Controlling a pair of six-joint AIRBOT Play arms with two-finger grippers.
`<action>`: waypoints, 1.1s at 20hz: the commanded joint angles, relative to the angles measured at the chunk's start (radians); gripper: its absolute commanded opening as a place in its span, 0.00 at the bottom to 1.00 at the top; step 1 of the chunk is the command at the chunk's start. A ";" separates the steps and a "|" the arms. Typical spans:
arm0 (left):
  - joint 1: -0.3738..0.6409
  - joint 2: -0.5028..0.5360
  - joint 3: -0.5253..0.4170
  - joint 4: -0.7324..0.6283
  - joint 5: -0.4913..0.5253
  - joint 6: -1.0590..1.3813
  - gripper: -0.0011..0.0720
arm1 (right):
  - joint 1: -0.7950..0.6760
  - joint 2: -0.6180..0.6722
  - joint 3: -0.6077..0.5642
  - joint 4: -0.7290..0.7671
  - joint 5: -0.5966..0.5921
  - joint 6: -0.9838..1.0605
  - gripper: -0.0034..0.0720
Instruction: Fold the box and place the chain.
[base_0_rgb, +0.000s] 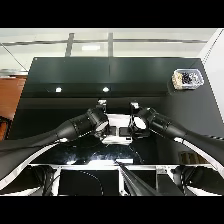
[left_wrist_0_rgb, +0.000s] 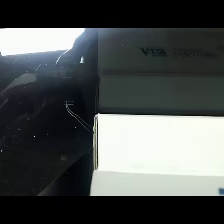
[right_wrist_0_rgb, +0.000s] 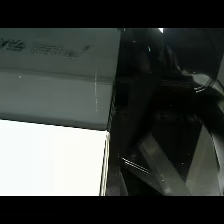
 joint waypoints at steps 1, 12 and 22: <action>0.000 0.000 0.000 -0.003 0.000 0.000 0.05 | 0.000 0.000 0.003 0.003 -0.005 0.017 0.21; 0.000 0.000 0.000 -0.003 0.000 0.000 0.05 | 0.000 0.003 0.013 -0.008 0.008 0.016 0.41; 0.000 0.000 0.000 -0.003 0.000 -0.001 0.05 | -0.002 0.196 0.013 -0.014 0.078 -0.067 0.41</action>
